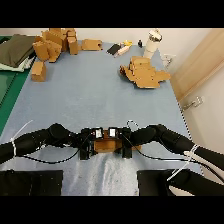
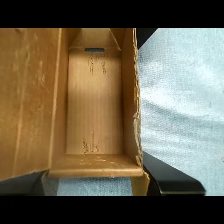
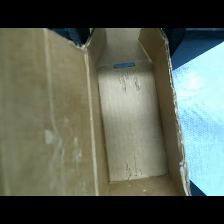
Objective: Fold the box.
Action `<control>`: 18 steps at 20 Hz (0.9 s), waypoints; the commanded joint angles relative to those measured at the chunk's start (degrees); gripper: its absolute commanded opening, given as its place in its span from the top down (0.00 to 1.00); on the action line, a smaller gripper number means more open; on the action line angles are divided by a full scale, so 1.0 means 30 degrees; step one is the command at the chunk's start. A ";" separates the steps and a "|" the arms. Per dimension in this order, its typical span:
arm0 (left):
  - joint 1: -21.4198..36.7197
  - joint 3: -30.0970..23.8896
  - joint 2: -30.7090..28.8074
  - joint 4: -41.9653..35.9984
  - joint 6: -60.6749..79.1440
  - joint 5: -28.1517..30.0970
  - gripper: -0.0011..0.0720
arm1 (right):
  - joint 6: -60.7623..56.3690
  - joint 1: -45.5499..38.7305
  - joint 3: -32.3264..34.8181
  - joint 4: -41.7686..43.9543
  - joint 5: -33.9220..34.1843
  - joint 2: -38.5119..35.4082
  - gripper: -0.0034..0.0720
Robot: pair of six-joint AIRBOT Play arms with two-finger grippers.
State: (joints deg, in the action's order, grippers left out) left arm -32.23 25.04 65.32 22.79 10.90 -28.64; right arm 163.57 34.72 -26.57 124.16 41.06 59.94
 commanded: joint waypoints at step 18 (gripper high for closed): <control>0.0022 0.0015 0.0007 -0.0015 0.0015 0.0044 0.34 | 0.0007 0.0015 -0.0007 0.0350 0.0379 0.0000 0.32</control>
